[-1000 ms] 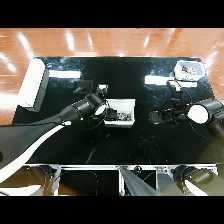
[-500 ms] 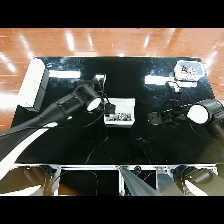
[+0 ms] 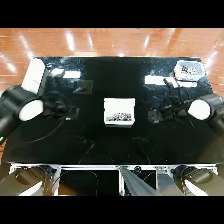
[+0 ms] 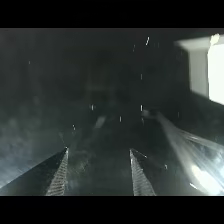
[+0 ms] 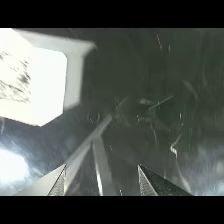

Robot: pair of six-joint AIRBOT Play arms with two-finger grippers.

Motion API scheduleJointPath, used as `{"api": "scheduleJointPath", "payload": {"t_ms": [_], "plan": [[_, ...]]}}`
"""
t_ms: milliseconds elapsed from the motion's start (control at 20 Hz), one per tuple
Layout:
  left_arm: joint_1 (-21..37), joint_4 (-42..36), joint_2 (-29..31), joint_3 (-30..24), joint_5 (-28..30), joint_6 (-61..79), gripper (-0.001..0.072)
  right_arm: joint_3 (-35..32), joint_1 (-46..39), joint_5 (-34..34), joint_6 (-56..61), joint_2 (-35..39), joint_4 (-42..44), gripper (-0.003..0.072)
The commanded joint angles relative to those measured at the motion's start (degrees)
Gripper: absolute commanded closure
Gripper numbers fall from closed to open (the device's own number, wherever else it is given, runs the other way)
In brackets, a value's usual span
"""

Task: Fold the box and place the chain.

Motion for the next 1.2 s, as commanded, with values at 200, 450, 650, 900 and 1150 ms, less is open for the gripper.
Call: {"api": "scheduleJointPath", "payload": {"t_ms": [200, 450, 650, 900, 1150], "plan": [[8.1, -20.6, 11.8, -19.4, 18.4, 4.6, 0.0202, 30.7, -5.0, -0.2, -18.9, -24.7, 10.1, -0.0027], [7.9, -20.9, 10.8, -20.1, 19.4, 5.8, 0.0201, 45.7, -4.1, -0.1, -33.6, -42.4, 19.7, -0.0025], [7.9, -21.0, 10.8, -20.1, 19.6, 5.8, 0.0201, 49.8, 0.1, 9.3, -36.5, -47.1, 18.4, -0.0016], [7.9, -21.0, 10.8, -20.1, 19.7, 5.8, 0.0202, 49.8, 1.2, 20.3, -38.4, -46.8, 16.1, -0.0016], [7.9, -21.0, 10.8, -20.1, 19.9, 5.8, 0.0201, 49.8, -0.5, 27.3, -49.2, -45.4, 23.8, -0.0016]]}}
